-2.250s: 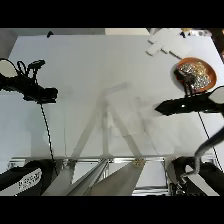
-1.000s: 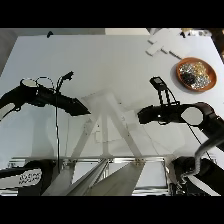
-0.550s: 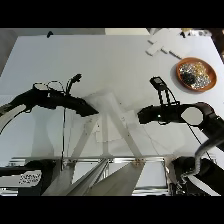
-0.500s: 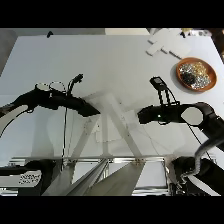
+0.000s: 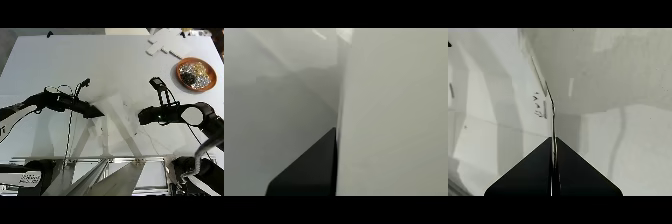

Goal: Fold the box and place the chain.

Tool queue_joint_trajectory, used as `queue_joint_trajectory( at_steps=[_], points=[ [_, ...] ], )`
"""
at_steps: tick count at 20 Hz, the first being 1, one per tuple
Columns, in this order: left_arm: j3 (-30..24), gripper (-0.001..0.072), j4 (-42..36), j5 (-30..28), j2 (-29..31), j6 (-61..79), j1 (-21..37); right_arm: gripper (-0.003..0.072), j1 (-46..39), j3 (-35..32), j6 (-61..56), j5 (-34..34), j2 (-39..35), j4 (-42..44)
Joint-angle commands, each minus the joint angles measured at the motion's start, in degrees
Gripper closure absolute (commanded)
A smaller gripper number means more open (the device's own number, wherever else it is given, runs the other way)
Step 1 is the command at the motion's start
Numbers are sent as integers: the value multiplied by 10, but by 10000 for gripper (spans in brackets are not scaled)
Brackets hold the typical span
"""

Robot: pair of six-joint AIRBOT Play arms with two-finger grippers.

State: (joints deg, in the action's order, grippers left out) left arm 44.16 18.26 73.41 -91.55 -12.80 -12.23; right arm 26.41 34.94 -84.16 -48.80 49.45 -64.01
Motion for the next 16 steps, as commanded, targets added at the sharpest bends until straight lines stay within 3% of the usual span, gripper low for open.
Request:
queue_joint_trajectory(
  at_steps=[1,3,4,6,7,11,16],
  points=[
    [0,707,27,-10,9,5,0,669,1,0,-1,-2,-1,12],
    [0,707,50,-27,32,25,-1,662,1,0,0,0,-9,24],
    [0,707,52,-42,48,46,-1,599,1,2,-1,0,-16,26],
    [9,706,57,-77,85,75,-6,388,1,9,-1,-3,-35,31],
    [26,706,79,-86,99,77,-12,318,1,14,-1,-7,-47,31],
    [116,706,205,-85,110,102,-68,317,1,29,0,-31,-98,24],
    [129,706,217,-139,94,207,-157,317,1,29,-1,-51,-145,-2]
  ],
)
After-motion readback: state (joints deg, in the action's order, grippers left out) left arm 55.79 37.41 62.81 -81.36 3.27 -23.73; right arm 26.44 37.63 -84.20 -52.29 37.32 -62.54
